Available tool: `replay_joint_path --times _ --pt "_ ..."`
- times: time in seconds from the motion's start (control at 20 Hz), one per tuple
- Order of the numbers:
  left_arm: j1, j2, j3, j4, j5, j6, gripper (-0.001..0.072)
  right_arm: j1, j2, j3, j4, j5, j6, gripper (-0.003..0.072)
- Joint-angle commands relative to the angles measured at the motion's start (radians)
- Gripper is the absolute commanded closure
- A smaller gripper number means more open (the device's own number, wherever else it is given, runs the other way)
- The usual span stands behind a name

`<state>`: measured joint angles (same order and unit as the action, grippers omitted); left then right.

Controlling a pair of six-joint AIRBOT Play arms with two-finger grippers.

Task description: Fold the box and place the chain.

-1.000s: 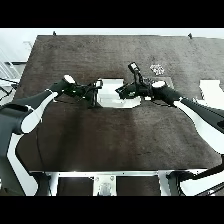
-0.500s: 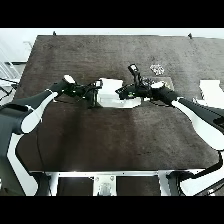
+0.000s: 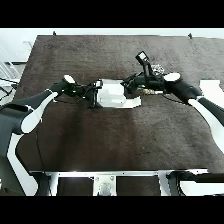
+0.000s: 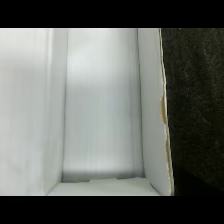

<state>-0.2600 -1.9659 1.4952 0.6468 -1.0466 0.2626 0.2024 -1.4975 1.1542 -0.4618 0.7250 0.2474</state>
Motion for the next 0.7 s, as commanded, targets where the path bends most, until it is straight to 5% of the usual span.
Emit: replay_joint_path --times 0.0,0.3,0.65 --pt "0.0 0.0 0.0 0.0 0.003 -0.001 0.0243 -0.034 0.105 -0.06 -0.211 0.082 -0.007 0.0154" --pt "0.0 0.0 0.0 0.0 0.008 -0.002 0.0243 -0.05 0.09 -0.12 -0.275 0.113 -0.284 0.0068" --pt "0.0 0.0 0.0 0.0 0.007 -0.002 0.0243 -0.047 -0.016 -0.114 -0.271 0.119 -0.437 0.0063"
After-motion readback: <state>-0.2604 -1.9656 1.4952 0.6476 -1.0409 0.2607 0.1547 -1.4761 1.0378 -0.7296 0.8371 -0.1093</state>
